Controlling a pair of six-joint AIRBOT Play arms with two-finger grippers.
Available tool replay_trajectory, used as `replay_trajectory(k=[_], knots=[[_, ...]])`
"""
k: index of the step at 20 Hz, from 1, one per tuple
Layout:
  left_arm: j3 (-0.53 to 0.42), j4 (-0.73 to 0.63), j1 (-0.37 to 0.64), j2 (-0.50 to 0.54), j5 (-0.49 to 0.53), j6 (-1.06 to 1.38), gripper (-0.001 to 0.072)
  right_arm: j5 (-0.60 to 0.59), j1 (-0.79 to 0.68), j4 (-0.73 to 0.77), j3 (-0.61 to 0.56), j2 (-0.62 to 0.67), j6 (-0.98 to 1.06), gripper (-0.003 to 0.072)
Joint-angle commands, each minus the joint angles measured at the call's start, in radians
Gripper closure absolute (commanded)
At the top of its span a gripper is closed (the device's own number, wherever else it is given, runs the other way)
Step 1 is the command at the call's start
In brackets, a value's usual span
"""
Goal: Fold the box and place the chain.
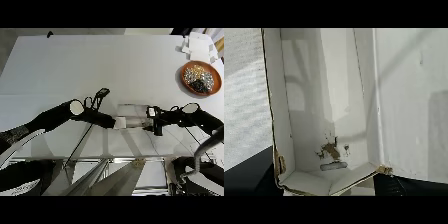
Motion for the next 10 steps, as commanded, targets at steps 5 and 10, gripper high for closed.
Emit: replay_trajectory(k=[5, 10], knots=[[0.026, -0.010, -0.011, 0.017, -0.003, 0.000, 0.0600, 0.000, 0.000, 0.000, 0.000, 0.001, 0.000, 0.0252], [0.029, -0.004, -0.010, 0.041, -0.006, 0.000, 0.0588, 0.000, 0.000, 0.000, 0.000, 0.001, 0.000, 0.0252]])
